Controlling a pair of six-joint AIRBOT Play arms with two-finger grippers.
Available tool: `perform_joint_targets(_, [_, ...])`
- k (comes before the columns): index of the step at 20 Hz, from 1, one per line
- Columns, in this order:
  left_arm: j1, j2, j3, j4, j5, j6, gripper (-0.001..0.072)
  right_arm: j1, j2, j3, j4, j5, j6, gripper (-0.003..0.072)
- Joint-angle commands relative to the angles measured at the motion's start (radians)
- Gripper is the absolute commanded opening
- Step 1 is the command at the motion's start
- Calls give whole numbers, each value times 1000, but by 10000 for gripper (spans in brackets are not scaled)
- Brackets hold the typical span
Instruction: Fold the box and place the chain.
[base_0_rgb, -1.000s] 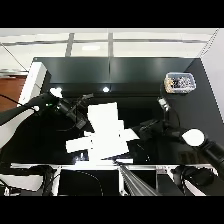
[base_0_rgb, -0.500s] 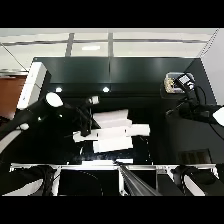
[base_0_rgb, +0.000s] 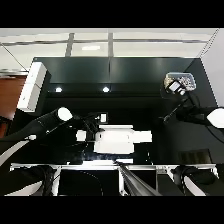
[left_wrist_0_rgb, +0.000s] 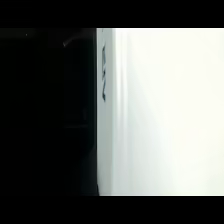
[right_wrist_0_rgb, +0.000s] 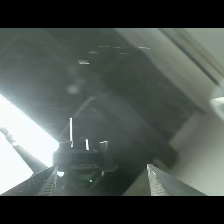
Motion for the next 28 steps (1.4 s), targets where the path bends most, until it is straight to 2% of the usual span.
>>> perform_joint_targets(1, [-10, -35, -7, 3, 18, 18, 20, 69, -4, -80, 172, -32, -203, 644])
perform_joint_targets(14, [-14, -40, -7, 10, 22, 17, 22, 363, -15, -330, 230, -110, -310, 646])
perform_joint_targets(18, [-14, -40, -7, 10, 22, 17, 22, 410, -43, -334, 288, -179, -425, 646])
perform_joint_targets(24, [-14, -40, -7, 10, 23, 17, 22, 421, -92, -334, 418, -198, -687, 646])
perform_joint_targets(28, [-14, -40, -7, 10, 22, 17, 22, 457, -117, -333, 427, -291, -695, 646])
